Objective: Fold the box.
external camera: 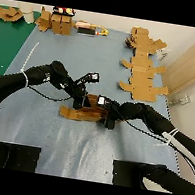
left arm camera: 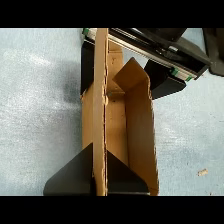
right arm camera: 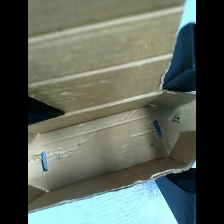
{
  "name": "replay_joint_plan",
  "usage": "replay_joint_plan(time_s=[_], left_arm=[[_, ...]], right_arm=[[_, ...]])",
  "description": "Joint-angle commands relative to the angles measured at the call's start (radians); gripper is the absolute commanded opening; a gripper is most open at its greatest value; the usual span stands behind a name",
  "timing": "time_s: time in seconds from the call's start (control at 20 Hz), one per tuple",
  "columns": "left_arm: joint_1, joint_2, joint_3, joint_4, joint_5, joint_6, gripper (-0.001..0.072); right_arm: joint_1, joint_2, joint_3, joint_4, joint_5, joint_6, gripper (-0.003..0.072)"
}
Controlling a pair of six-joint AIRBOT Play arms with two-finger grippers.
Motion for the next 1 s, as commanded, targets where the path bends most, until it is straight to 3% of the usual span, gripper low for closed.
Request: replay_joint_plan(time_s=[0.0,0.75,0.85,0.95], left_arm=[[-0.001,0.0,-0.001,0.0,0.0,0.0,0.0014],[-0.001,-0.001,-0.001,0.0,0.0,0.0,0.0014],[-0.001,-0.001,0.0,0.0,0.0,0.0,0.0014],[-0.001,0.0,0.0,0.0,0.0,0.0,0.0014]], right_arm=[[0.0,0.0,0.0,-0.008,-0.027,0.001,0.0631],[0.0,0.002,0.002,-0.01,-0.045,-0.018,0.0635],[0.0,0.002,0.006,0.007,-0.045,-0.018,0.0708],[0.0,0.002,0.006,0.018,-0.043,-0.018,0.0708]])
